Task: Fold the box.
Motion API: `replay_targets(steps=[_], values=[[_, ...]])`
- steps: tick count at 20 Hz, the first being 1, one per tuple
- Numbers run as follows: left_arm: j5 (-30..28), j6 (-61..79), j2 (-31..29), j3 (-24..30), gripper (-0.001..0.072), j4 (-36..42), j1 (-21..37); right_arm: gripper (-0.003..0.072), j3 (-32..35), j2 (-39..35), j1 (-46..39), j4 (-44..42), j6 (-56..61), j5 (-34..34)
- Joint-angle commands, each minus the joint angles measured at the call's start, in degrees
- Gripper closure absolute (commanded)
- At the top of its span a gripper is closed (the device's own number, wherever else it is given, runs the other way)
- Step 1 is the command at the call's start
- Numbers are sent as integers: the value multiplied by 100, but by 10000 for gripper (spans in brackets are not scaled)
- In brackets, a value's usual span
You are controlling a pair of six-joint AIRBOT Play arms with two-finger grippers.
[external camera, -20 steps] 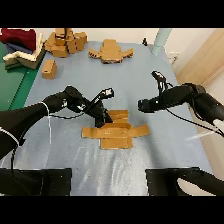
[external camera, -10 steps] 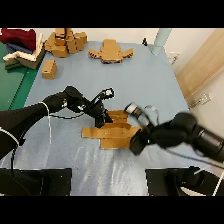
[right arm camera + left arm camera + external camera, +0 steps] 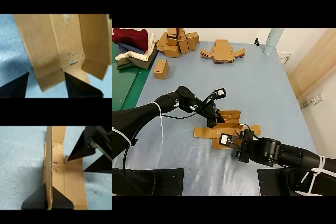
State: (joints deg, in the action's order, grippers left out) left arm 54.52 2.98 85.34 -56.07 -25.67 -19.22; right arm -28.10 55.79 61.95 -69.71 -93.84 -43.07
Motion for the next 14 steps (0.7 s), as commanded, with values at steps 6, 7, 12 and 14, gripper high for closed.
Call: replay_targets(steps=[6, 7, 12, 14], values=[[-7, 2, 4, -4, 698, 0, 0, 17, -387, 92, 52, 981, 557, -81], [-4, 2, 4, -4, 699, 0, 0, 17, -468, 52, 52, 1014, 560, -81], [-7, 2, 4, -4, 698, 0, 0, 16, -623, 22, 52, 1266, 817, -85], [-7, 2, 4, -4, 698, 0, 0, 16, -623, 22, 52, 1207, 841, -74]])
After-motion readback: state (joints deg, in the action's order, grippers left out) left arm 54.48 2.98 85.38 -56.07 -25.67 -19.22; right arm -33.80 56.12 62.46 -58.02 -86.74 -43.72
